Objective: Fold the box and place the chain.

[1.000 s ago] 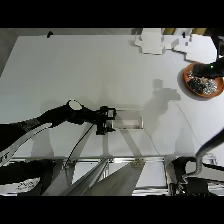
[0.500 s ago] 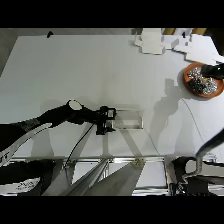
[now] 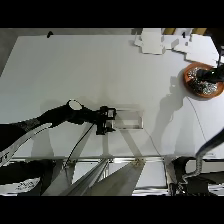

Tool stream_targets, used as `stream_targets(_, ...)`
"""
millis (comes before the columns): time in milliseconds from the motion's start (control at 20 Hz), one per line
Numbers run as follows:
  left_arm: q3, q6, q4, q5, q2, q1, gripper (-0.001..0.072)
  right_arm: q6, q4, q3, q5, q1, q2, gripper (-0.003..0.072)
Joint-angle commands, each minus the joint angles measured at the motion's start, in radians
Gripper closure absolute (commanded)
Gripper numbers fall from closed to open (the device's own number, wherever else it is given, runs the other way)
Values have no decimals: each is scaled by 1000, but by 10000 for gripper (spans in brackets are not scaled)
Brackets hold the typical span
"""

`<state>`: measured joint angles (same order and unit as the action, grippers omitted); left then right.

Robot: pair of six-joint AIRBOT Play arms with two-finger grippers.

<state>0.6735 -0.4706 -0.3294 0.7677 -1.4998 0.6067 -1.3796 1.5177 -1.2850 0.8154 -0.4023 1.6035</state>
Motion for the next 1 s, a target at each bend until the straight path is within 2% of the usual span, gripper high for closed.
stream_targets(0,0,0,0,0,1,0,560,-4,-8,-1,-33,-1,41,397)
stream_targets(100,0,0,0,0,1,0,560,-8,-15,-1,-50,-1,42,400)
stream_targets(150,0,0,0,0,1,-1,560,-8,-22,-1,-49,-1,43,428)
stream_targets(550,0,0,0,0,1,0,560,-7,-56,-1,-39,-1,72,436)
stream_targets(750,0,0,0,0,1,-1,560,-7,-56,-1,-48,-1,72,583)
stream_targets(950,0,0,0,0,1,0,560,-8,-56,-1,-53,-1,72,582)
